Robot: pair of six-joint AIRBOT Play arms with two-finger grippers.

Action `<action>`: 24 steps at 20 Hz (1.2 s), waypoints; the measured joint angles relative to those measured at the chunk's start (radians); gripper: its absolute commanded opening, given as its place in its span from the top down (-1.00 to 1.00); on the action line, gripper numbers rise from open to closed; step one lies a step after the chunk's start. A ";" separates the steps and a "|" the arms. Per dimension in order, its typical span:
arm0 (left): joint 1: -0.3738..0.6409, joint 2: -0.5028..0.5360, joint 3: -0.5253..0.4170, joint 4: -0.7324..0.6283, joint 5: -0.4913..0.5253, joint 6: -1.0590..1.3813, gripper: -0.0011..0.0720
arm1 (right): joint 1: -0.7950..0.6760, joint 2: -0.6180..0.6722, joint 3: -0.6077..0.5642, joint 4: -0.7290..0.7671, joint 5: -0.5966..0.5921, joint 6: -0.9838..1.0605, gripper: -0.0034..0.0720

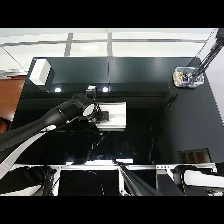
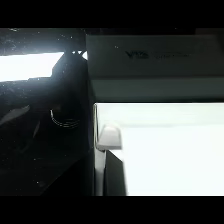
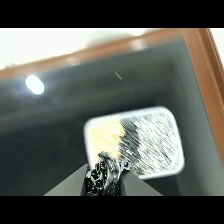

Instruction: Fold the box and place the chain.

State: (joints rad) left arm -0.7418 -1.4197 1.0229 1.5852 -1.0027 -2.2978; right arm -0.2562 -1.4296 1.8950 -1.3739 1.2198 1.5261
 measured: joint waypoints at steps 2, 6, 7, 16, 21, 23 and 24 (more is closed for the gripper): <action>0.000 0.000 0.000 0.000 0.000 0.000 0.90 | 0.001 0.074 0.000 0.059 0.018 -0.018 0.88; 0.000 0.000 0.000 0.000 0.000 0.000 0.90 | 0.036 0.210 -0.025 0.148 0.079 -0.035 0.88; 0.000 0.000 0.000 0.000 0.000 0.000 0.90 | 0.056 0.243 -0.039 0.161 0.090 -0.036 0.88; 0.000 0.000 0.000 0.000 0.000 0.000 0.90 | 0.270 0.366 -0.084 0.357 0.269 -0.061 0.88; 0.000 0.000 0.000 0.000 0.000 0.000 0.90 | 0.388 0.369 -0.165 0.521 0.336 -0.091 0.88; 0.000 0.000 0.000 0.000 0.000 0.000 0.90 | 0.440 0.368 -0.228 0.569 0.311 -0.100 0.88; 0.000 0.000 0.000 0.000 0.000 0.000 0.90 | 0.465 0.368 -0.262 0.594 0.286 -0.107 0.88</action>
